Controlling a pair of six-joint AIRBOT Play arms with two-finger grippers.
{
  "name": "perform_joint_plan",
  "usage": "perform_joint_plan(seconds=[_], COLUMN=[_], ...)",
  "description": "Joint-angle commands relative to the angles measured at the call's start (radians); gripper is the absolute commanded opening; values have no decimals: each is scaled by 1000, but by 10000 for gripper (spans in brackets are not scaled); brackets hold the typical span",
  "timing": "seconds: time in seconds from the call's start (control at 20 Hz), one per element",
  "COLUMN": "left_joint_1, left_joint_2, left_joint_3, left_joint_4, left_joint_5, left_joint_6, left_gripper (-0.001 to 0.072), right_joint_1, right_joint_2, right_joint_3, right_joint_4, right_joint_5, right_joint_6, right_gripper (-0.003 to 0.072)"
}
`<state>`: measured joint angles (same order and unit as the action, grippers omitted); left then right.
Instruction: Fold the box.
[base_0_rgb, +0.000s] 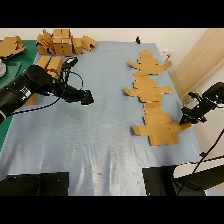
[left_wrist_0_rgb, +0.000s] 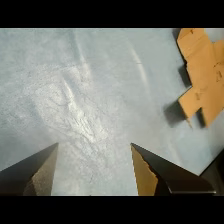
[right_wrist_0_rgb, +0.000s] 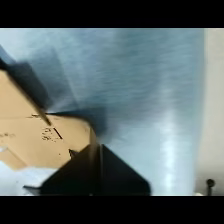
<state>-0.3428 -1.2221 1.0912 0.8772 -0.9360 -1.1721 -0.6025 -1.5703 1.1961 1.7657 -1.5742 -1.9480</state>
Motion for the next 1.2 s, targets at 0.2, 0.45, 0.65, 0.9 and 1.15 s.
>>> perform_joint_plan(seconds=[0.2, 0.45, 0.65, 0.9, 1.15], left_joint_1=[2, 3, 8, 8, 14], left_joint_2=[-1, -1, -1, -1, -1], left_joint_3=[0, -4, -47, -100, -116], left_joint_4=[-6, -6, -9, -9, -10], left_joint_5=[-8, -10, -15, -29, -32], left_joint_6=[-14, -14, -23, -33, -33], left_gripper=[702, 700, 669, 669, 669], right_joint_1=[44, 175, 373, 654, 776], right_joint_2=[74, 214, 255, 256, 256], right_joint_3=[-130, -308, -411, -422, -423], right_joint_4=[305, 367, 470, 531, 524], right_joint_5=[-207, 15, 301, 482, 539], right_joint_6=[-24, -13, -13, -13, -13], right_gripper=[5, 4, 4, 4, 288])
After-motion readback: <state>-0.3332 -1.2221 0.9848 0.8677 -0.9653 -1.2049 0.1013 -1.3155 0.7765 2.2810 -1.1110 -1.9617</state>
